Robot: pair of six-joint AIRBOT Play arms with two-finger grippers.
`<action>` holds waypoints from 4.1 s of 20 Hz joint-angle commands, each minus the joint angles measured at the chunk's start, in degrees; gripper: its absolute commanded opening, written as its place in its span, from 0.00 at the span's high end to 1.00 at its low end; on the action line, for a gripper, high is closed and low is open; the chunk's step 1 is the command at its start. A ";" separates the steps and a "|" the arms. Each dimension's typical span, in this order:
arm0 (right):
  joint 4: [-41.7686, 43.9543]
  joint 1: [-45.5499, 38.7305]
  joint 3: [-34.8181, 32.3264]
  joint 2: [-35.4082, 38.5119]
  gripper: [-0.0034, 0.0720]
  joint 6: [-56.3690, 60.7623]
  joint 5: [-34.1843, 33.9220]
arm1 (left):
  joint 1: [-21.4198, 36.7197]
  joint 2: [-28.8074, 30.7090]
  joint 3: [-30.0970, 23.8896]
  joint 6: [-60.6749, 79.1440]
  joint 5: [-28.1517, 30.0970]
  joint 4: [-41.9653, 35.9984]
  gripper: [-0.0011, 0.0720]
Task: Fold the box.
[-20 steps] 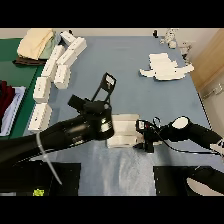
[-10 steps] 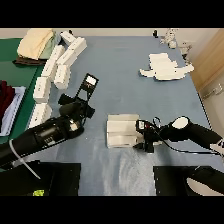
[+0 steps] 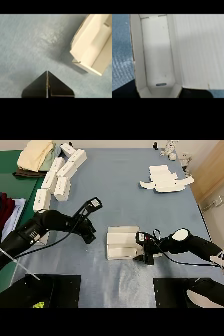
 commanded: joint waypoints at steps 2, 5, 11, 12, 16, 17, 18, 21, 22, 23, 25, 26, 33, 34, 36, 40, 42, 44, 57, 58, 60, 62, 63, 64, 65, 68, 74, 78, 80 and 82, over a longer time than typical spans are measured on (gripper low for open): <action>0.02 -0.02 0.04 0.04 0.28 0.00 0.00 | 5.42 -1.40 -1.38 14.23 2.45 -12.61 0.05; 0.02 -0.02 0.04 0.04 0.28 0.00 0.02 | 6.54 -4.02 -3.91 19.17 6.60 -12.98 0.05; 0.02 -0.02 0.04 0.04 0.28 0.00 0.04 | 7.56 -5.51 -11.37 50.18 5.14 -24.63 0.05; 0.04 -0.02 0.04 0.04 0.28 0.00 0.02 | 7.54 -5.03 -12.92 56.50 3.06 -30.45 0.05; 0.02 -0.02 0.04 0.04 0.28 0.00 0.02 | 7.48 -3.56 -17.57 69.48 -1.44 -43.82 0.05; 0.02 -0.02 0.04 0.04 0.28 0.00 0.02 | 7.45 -3.58 -18.12 69.46 -0.96 -43.74 0.05; 0.02 -0.02 0.04 0.04 0.28 0.00 0.00 | 7.45 -3.58 -18.60 69.46 -1.01 -43.54 0.05; 0.02 -0.02 0.04 0.04 0.28 0.00 0.02 | 5.79 -3.56 -19.76 69.44 -0.96 -42.69 0.05; 0.02 -0.02 0.04 0.04 0.28 0.00 0.00 | 4.70 -3.56 -20.39 69.31 -0.68 -42.69 0.05; 0.02 -0.02 0.04 0.04 0.28 0.02 0.02 | 3.32 -3.56 -21.09 67.78 0.74 -42.64 0.05; 0.02 -0.02 0.04 0.04 0.28 0.00 0.02 | 0.79 -3.56 -21.94 64.72 5.49 -42.69 0.05; 0.02 -0.02 0.04 0.04 0.28 0.00 0.00 | -0.42 -3.56 -21.97 64.48 7.32 -42.73 0.05; 0.02 -0.02 0.04 0.04 0.28 0.00 0.02 | -7.08 -4.00 -21.90 60.41 15.13 -43.71 0.04; 0.02 -0.02 0.04 0.04 0.28 0.00 0.02 | -7.93 -4.00 -21.86 60.43 15.98 -44.26 0.04; 0.02 -0.02 0.04 0.04 0.28 0.00 0.00 | -9.42 -4.00 -21.77 60.41 18.29 -44.50 0.05; 0.02 -0.02 0.04 0.04 0.28 0.02 0.00 | -10.05 -4.31 -21.40 60.41 20.59 -46.64 0.05; 0.02 -0.02 0.04 0.04 0.28 0.00 0.02 | -10.05 -5.84 -20.50 60.54 19.80 -46.60 0.05; 0.04 -0.02 0.04 0.04 0.28 0.00 0.00 | -10.05 -8.07 -19.26 60.39 18.18 -45.94 0.05; 0.02 -0.02 0.04 0.04 0.28 0.00 0.00 | -10.01 -10.88 -16.87 58.90 14.01 -36.65 0.05; 0.04 -0.02 0.04 0.04 0.28 0.00 0.02 | -10.01 -11.28 -16.50 58.93 14.01 -36.68 0.05; 0.02 -0.02 0.04 0.04 0.28 0.00 0.00 | -10.01 -12.44 -15.43 58.90 13.92 -36.68 0.05; 0.02 -0.02 0.04 0.04 0.28 0.00 0.02 | -10.01 -13.57 -14.38 58.90 13.77 -36.68 0.05; 0.02 -0.02 0.04 0.04 0.28 0.00 0.00 | -10.01 -13.90 -14.08 58.90 13.77 -36.68 0.05; 0.02 -0.02 0.04 0.04 0.28 0.02 0.02 | -10.01 -14.01 -13.92 58.90 13.66 -36.70 0.05; 0.02 -0.02 0.04 0.04 0.28 0.00 0.02 | -10.01 -14.01 -13.90 58.90 13.46 -36.70 0.05; 0.02 -0.02 0.04 0.04 0.28 0.00 0.00 | -10.01 -14.01 -13.92 58.93 13.40 -36.68 0.37; 0.02 -0.02 0.04 0.04 0.28 0.00 0.00 | -10.01 -14.01 -13.92 58.90 13.40 -36.68 0.40; 0.02 -0.02 0.04 0.04 0.28 0.00 0.02 | -10.01 -13.99 -13.92 58.88 13.46 -36.68 0.40; 0.02 -0.02 0.04 0.04 0.28 0.00 0.00 | -10.01 -13.99 -13.92 58.88 13.46 -36.68 0.40; 0.02 -0.02 0.04 0.04 0.28 0.00 0.00 | -10.01 -13.99 -13.92 58.90 13.51 -36.68 0.40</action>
